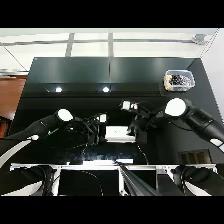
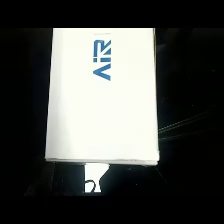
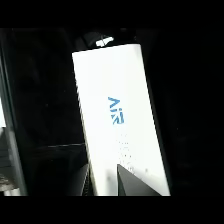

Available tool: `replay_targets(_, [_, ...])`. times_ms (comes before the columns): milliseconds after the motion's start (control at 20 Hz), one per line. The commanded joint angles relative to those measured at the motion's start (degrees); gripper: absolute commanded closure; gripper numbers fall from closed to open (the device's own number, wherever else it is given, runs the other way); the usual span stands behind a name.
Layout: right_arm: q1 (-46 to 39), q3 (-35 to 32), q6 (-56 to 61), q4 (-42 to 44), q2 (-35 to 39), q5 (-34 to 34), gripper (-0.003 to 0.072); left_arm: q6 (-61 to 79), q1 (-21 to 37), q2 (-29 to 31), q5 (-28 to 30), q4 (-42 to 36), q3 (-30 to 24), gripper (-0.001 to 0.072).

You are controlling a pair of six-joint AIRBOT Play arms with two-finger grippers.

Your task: Fold the box and place the chain.

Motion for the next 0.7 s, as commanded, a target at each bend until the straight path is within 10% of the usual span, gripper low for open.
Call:
replay_targets(0, [-5.8,0.5,16.9,0.7,2.1,9.7,0.0607,0.0,0.0,0.0,0.0,0.0,0.0,0.0327])
replay_targets(350, [-9.2,-12.1,20.6,26.7,-0.3,3.2,0.0672,0.0,0.0,0.0,0.0,0.0,0.0,0.0327])
replay_targets(650, [-6.8,-12.2,21.3,25.1,-4.7,-7.3,0.0672,0.0,0.0,0.0,0.0,0.0,0.0,0.0327])
